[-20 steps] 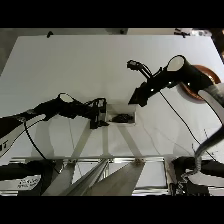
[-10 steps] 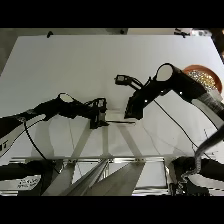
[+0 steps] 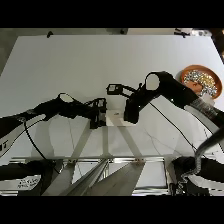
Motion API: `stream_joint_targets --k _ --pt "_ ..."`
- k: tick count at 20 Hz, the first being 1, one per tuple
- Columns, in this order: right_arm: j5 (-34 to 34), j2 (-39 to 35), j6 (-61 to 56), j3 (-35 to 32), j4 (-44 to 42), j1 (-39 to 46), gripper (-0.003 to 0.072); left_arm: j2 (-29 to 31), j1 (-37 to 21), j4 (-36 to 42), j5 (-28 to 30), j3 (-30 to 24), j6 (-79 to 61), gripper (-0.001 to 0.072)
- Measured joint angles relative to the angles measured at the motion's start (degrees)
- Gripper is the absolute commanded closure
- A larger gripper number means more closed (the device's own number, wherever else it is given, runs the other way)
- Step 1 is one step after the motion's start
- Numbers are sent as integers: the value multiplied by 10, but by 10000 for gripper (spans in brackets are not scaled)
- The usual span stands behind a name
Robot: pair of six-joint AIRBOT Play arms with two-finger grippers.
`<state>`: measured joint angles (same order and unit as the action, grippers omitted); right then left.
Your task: Fold the box and place the chain.
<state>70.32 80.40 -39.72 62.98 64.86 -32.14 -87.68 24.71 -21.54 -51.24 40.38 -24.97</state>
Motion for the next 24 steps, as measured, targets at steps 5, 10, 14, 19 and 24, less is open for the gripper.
stream_joint_targets --k 5,10,14,19,24 --pt "-29 -10 -16 -2 34 -12 392 0 0 2 2 0 2 435" --pt "-61 -33 -19 -4 42 -25 395 0 0 0 2 0 0 435" --pt "-76 -39 -19 -20 43 -35 397 0 0 -1 1 0 -1 435" --pt "-110 -42 -25 -57 42 -47 428 0 0 0 1 0 -1 435" --pt "-135 -58 -34 -68 51 -50 428 0 0 1 1 0 1 435"
